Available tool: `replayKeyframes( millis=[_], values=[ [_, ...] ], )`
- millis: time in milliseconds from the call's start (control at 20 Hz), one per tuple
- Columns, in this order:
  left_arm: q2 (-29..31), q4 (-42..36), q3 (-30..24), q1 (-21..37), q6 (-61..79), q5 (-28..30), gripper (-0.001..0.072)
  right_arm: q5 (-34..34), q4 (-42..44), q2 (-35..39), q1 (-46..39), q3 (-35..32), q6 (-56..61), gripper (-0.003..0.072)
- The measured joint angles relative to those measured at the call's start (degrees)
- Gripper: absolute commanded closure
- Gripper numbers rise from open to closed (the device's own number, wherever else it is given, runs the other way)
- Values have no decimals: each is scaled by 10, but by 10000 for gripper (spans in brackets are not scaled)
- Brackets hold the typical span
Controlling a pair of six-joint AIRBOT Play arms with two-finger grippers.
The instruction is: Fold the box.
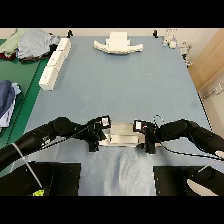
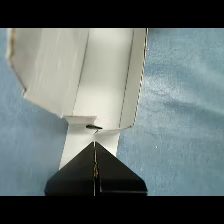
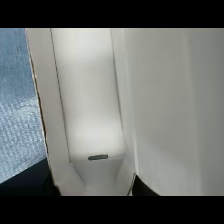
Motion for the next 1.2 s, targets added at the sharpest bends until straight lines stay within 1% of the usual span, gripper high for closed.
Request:
replayKeyframes(
  millis=[150, 250, 350, 400, 500, 650, 800, 1000, 1200],
  values=[
    [72, 107, 2, 27, -199, -22, 695, 0, 0, 0, 0, 0, -1, 224],
    [116, 174, 2, 65, -379, -37, 695, 0, 0, 0, 0, 0, -1, 224],
    [146, 223, 2, 119, -551, -70, 695, 0, 0, 0, 0, 0, -1, 224],
    [153, 239, 2, 150, -618, -91, 695, 0, 0, 0, 0, 0, -1, 224],
    [156, 254, 1, 204, -704, -135, 696, 0, 0, 0, 0, 0, -1, 224],
    [134, 243, -4, 251, -766, -181, 697, 0, 0, 0, 0, 0, -1, 224],
    [97, 204, -16, 242, -785, -183, 697, 0, 0, 0, 0, 0, -1, 224],
    [45, 132, -24, 170, -786, -128, 697, 0, 0, 0, 0, 0, -1, 224],
    [5, 86, -25, 106, -784, -77, 697, 0, -1, 0, 0, 0, -1, 224]
  ],
)
